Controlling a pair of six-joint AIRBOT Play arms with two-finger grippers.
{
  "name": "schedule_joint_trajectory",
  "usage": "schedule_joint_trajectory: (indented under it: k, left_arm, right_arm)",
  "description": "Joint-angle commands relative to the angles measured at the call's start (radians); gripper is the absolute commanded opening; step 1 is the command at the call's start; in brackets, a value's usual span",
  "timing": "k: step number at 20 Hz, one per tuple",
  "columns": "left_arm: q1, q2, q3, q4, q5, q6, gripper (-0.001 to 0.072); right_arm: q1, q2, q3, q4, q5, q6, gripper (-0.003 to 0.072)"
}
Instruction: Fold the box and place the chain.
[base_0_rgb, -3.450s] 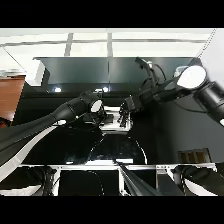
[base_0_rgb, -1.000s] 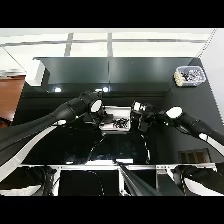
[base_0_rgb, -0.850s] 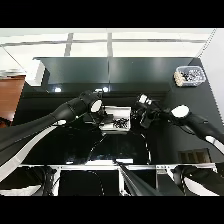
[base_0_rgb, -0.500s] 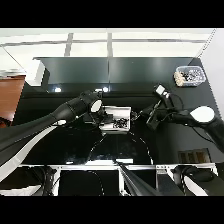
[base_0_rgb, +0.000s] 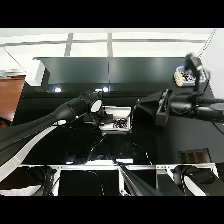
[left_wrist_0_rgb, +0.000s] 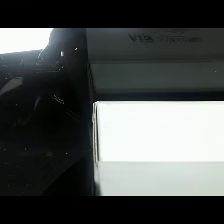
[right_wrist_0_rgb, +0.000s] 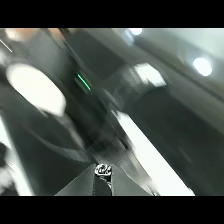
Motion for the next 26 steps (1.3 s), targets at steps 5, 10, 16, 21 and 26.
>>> schedule_joint_trajectory:
  k: [5, 10, 16, 21, 26]
  left_arm:
    - [0.000, 0.000, 0.001, -0.002, 0.002, 0.000, 0.0029]
    - [0.000, 0.000, 0.001, -0.002, 0.002, 0.000, 0.0029]
    - [0.000, 0.000, 0.001, -0.002, 0.004, 0.000, 0.0029]
    - [0.000, -0.001, 0.001, -0.003, 0.009, 0.000, 0.0030]
    - [-0.001, -0.006, 0.001, -0.039, 0.015, -0.108, 0.0029]
  right_arm:
    - [0.008, -0.023, 0.069, 0.077, 0.023, 0.098, 0.0014]
    - [0.109, -0.117, 0.003, -0.079, -0.005, 0.161, 0.0016]
    - [0.158, -0.190, -0.051, -0.275, -0.083, 0.256, 0.0233]
    - [-0.048, -0.189, -0.047, -0.390, 0.009, 0.255, 0.0230]
    - [-0.136, -0.189, -0.047, -0.417, 0.022, 0.253, 0.0230]
